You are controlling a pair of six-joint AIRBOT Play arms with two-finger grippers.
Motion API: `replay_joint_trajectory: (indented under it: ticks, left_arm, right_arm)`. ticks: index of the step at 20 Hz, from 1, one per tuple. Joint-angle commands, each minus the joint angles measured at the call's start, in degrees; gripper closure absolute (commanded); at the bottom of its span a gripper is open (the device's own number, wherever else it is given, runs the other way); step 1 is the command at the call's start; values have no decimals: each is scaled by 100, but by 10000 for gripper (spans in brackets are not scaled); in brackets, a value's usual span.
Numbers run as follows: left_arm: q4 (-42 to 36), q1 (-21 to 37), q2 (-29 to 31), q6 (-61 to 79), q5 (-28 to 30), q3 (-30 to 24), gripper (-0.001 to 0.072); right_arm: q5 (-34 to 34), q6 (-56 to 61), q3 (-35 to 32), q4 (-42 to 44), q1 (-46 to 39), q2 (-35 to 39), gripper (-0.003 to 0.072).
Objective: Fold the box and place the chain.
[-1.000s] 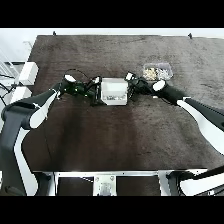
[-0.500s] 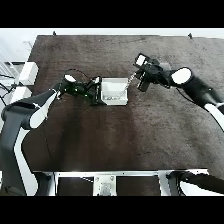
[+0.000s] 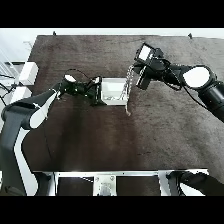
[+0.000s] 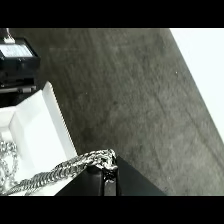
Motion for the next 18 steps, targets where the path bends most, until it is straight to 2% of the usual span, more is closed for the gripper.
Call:
replay_joint_trajectory:
  ticks: [1,9,15,18]
  left_arm:
    - [0,-2,4,0,0,4,131]
    - [0,0,4,0,2,4,131]
    - [0,0,4,0,7,4,131]
    - [0,0,4,0,7,4,131]
  right_arm:
    - [-286,31,98,-31,258,70,673]
    - [-629,31,638,-46,625,63,673]
    - [-693,28,651,-74,619,-136,673]
    - [-1117,26,658,-92,619,-291,673]
